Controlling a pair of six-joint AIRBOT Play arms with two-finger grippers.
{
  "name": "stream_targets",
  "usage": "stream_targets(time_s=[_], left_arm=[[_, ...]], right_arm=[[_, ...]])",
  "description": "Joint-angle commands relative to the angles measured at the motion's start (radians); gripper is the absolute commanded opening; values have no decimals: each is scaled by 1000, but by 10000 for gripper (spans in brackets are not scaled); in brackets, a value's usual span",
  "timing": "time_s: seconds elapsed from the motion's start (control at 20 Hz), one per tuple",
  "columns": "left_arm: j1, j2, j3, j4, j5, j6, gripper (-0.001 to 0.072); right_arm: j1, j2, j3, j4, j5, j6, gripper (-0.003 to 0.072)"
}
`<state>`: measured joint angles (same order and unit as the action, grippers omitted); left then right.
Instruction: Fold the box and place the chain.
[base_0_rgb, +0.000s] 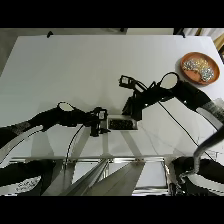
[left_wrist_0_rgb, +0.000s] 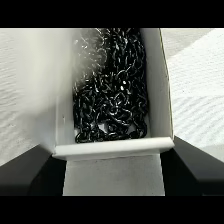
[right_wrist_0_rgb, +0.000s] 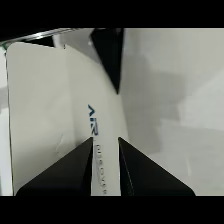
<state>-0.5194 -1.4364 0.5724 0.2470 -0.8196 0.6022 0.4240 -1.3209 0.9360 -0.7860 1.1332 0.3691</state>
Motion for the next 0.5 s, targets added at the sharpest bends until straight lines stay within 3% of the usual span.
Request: stream_targets(time_s=[0.0, 0.2, 0.25, 0.3, 0.45], left_arm=[[0, 1, 0, 0, 0, 0, 212], [0, 1, 0, 0, 0, 0, 212], [0, 1, 0, 0, 0, 0, 212], [0, 0, 0, 0, 0, 0, 212], [0, 0, 0, 0, 0, 0, 212]], right_arm=[[35, 39, -55, 5, 16, -46, 189], [39, 155, -153, -2, -38, -61, 205], [39, 170, -166, -8, -46, -60, 254], [39, 173, -169, -15, -47, -57, 353], [73, 173, -169, -29, -49, -51, 364]])
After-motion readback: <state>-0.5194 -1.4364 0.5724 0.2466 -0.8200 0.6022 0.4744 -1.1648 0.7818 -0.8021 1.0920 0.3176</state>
